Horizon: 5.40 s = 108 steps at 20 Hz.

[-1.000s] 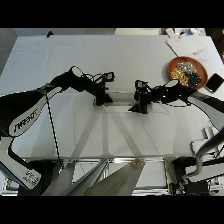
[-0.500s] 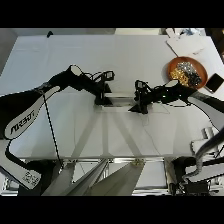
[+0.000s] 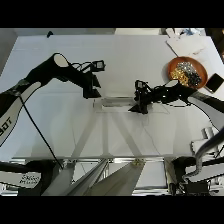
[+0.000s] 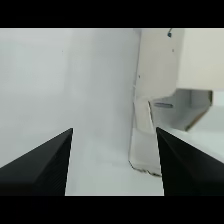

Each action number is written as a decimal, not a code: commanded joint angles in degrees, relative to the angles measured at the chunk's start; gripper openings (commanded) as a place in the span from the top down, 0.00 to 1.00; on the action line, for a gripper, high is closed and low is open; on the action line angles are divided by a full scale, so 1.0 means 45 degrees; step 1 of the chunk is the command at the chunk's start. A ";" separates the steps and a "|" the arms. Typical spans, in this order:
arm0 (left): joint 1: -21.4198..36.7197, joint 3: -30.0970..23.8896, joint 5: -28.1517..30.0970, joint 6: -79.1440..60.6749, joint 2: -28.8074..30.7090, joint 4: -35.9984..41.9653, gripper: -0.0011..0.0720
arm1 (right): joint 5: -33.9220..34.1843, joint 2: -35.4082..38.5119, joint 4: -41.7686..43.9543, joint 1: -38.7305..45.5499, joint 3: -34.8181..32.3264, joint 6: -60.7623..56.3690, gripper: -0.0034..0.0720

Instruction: Fold the box and place the chain.

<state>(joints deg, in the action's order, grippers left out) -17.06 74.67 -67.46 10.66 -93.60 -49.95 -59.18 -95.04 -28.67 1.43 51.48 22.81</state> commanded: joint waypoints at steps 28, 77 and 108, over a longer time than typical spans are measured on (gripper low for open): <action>-0.1865 -0.0767 0.4265 0.0879 -0.2123 0.3288 0.97 | -0.0005 -0.0005 0.0005 0.0000 0.0000 0.0000 0.41; -0.1710 -0.2521 0.2521 -0.2929 0.0155 -0.1331 0.46 | -0.0005 -0.0005 0.0005 0.0000 0.0000 0.0000 0.41; -0.1705 -0.2531 0.2283 -0.2885 -0.0262 0.1525 0.78 | -0.0005 -0.0005 0.0005 0.0000 0.0000 0.0000 0.41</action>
<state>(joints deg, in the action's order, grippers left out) -24.71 63.33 -57.10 -2.37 -94.21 -44.25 -59.20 -95.04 -28.64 1.43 51.48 22.79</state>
